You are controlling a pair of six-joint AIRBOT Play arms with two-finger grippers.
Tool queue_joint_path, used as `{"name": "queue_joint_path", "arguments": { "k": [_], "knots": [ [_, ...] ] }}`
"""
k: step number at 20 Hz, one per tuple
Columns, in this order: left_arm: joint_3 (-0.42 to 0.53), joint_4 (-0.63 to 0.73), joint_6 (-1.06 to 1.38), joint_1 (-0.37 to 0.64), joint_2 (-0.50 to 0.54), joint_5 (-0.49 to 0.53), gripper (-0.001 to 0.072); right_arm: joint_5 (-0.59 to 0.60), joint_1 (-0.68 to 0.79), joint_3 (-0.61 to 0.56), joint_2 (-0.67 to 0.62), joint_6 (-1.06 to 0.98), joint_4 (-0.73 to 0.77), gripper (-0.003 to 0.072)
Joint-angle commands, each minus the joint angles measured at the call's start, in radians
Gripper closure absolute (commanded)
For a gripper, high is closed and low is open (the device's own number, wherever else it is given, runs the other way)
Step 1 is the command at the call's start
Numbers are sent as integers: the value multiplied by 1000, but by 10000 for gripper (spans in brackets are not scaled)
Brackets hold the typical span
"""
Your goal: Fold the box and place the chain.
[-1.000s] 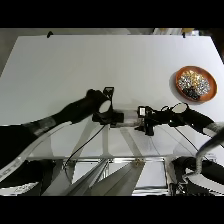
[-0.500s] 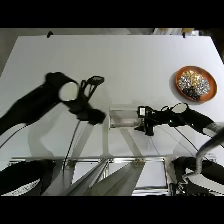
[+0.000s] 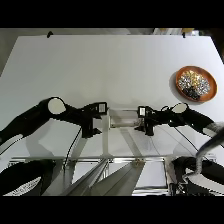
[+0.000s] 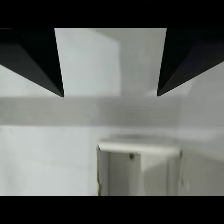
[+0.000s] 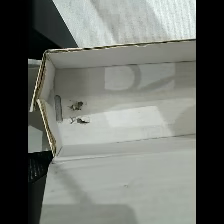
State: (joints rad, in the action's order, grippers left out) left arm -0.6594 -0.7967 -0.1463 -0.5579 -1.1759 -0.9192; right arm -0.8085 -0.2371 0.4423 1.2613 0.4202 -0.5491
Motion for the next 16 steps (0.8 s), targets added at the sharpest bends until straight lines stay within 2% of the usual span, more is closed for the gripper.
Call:
{"name": "queue_joint_path", "arguments": {
  "k": [1,5,7,11,16],
  "knots": [
    [42,244,408,9,-113,149,14,0,0,0,0,0,0,309],
    [42,269,443,9,-182,149,10,0,0,0,0,0,0,309],
    [42,275,456,9,-188,153,9,0,0,0,0,0,0,309],
    [42,405,535,5,-188,160,9,0,0,0,0,0,0,309],
    [42,423,550,2,-197,163,9,0,0,0,0,0,0,309]
  ]
}}
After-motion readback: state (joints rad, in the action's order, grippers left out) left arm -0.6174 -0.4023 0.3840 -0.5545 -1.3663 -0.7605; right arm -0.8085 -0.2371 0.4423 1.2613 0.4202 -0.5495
